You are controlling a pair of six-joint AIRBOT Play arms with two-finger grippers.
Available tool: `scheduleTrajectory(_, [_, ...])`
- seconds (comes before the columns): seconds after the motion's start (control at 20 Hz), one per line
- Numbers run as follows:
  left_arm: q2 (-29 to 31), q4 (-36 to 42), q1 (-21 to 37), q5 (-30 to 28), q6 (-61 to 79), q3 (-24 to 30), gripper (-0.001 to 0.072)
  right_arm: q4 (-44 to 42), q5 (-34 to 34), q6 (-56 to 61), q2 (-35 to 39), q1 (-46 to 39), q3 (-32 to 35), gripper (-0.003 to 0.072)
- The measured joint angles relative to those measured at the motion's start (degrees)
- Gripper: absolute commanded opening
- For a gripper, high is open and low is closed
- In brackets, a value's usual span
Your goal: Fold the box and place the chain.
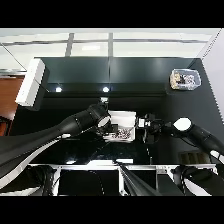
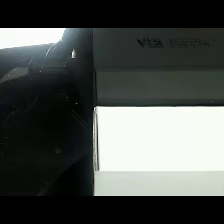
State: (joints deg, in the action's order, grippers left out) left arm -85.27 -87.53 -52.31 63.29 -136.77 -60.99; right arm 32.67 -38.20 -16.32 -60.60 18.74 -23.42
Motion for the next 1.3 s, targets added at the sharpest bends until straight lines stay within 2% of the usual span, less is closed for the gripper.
scheduleTrajectory(0.05, [0.0,0.0,0.0,0.0,0.0,0.0,0.0033,-0.4,0.1,-0.9,-0.7,0.1,-0.6,0.0698])
scheduleTrajectory(0.1, [0.0,0.0,0.0,0.0,0.0,0.0,0.0033,-0.6,0.2,-1.7,-1.1,0.1,-1.1,0.0656])
scheduleTrajectory(0.15, [0.0,0.0,0.0,0.0,0.0,0.0,0.0033,-0.8,0.2,-2.1,-1.4,0.1,-1.4,0.0519])
scheduleTrajectory(0.2, [0.0,0.0,0.0,0.0,0.0,0.0,0.0033,-1.0,0.2,-2.6,-1.7,0.2,-1.6,0.0488])
scheduleTrajectory(0.65, [0.0,0.0,0.0,0.0,0.0,0.0,0.0033,-1.0,-2.4,-3.6,-2.1,-2.5,-2.3,0.0488])
scheduleTrajectory(1.0, [0.0,0.0,0.0,0.0,0.0,0.0,0.0033,-2.0,-6.1,-3.7,1.4,-4.1,-2.3,0.0487])
scheduleTrajectory(1.1, [0.0,0.0,0.0,0.0,0.0,0.0,0.0033,-3.6,-6.3,-3.7,1.8,-4.2,-2.3,0.0411])
scheduleTrajectory(1.3, [0.0,0.0,0.0,0.1,0.0,0.0,0.0033,-5.1,-6.5,-3.7,2.1,-4.3,-2.3,0.0411])
